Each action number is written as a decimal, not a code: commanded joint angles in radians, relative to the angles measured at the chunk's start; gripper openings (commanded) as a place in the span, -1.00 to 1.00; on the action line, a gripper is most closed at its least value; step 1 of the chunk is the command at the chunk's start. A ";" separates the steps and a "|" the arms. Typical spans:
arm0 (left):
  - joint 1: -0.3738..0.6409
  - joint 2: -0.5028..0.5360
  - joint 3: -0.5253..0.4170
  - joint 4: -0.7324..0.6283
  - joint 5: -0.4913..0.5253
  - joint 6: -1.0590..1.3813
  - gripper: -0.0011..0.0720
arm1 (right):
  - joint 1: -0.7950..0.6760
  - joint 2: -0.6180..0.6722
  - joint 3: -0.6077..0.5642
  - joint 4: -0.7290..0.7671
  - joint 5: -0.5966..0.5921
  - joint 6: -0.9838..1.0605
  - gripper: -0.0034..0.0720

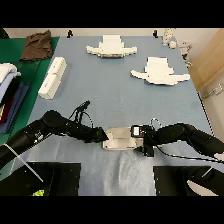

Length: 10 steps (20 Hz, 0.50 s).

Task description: Fold the box.

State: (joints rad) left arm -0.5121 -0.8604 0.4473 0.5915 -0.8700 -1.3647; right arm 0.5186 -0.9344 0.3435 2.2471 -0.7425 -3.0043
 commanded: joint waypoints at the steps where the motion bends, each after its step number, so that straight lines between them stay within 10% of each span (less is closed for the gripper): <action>1: -0.111 -0.003 0.028 0.130 0.065 -0.167 0.23 | 0.000 0.001 0.000 0.000 0.000 0.000 0.45; 10: -0.326 -0.072 0.169 0.503 0.074 -0.620 0.23 | 0.000 0.001 0.000 0.000 0.000 0.000 0.45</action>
State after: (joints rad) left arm -0.7837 -0.8970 0.5797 1.0115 -0.8028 -1.8629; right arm 0.5186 -0.9344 0.3435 2.2471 -0.7425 -3.0039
